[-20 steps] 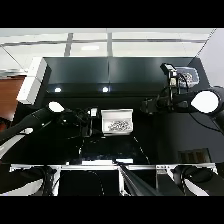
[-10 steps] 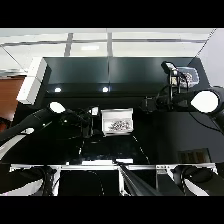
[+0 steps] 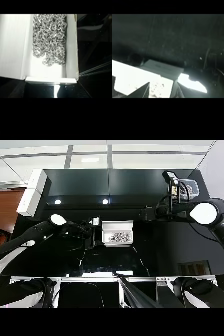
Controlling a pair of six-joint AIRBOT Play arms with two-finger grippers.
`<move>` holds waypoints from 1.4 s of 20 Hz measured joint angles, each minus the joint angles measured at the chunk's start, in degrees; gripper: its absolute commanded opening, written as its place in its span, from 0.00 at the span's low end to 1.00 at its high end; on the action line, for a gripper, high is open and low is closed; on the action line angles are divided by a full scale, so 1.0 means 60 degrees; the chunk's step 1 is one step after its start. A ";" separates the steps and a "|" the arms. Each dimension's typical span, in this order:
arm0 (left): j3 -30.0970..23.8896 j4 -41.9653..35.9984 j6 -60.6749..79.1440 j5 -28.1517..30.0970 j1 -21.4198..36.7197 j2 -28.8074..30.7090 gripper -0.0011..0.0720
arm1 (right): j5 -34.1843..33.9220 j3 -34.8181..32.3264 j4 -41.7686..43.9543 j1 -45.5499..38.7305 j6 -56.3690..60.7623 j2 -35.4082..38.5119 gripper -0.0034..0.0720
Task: Fold the box and place the chain.
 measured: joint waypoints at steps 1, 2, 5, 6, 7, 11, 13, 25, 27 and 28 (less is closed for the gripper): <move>0.0000 0.0000 -0.0033 0.0047 -0.0029 0.0004 0.95 | -0.0160 0.0000 0.0000 0.0000 0.0000 -0.0066 0.57; 0.0000 0.0004 -0.0040 0.0098 -0.0055 0.0004 0.88 | -0.0339 0.0000 0.0000 0.0000 0.0000 -0.0160 0.57; 0.0000 0.0022 -0.0080 0.0160 -0.0098 0.0000 0.55 | -0.0892 0.0000 0.0004 0.0000 0.0011 -0.0535 0.92; 0.0000 0.0025 -0.0098 0.0164 -0.0106 0.0004 0.55 | -0.1118 0.0000 0.0018 0.0000 0.0011 -0.0699 0.92; 0.0004 0.0033 -0.0102 0.0175 -0.0113 0.0004 0.55 | -0.1315 0.0000 0.0076 0.0000 0.0022 -0.0860 0.92; 0.0000 0.0047 -0.0109 0.0193 -0.0117 0.0004 0.55 | -0.1701 0.0000 0.0317 0.0036 -0.0222 -0.1672 0.92; 0.0004 0.0055 -0.0117 0.0208 -0.0117 0.0004 0.55 | -0.1585 0.0000 0.0441 0.0095 -0.1104 -0.1949 0.91; 0.0004 0.0058 -0.0146 0.0237 -0.0117 0.0004 0.55 | 0.0197 0.0004 0.2310 0.0565 -1.0520 -0.2211 0.91; 0.0004 0.0062 -0.0146 0.0244 -0.0117 0.0004 0.55 | 0.0361 0.0004 0.2484 0.0699 -1.1154 -0.2375 0.91; 0.0004 0.0062 -0.0146 0.0244 -0.0117 0.0004 0.55 | 0.0415 0.0000 0.2554 0.0769 -1.1395 -0.2448 0.91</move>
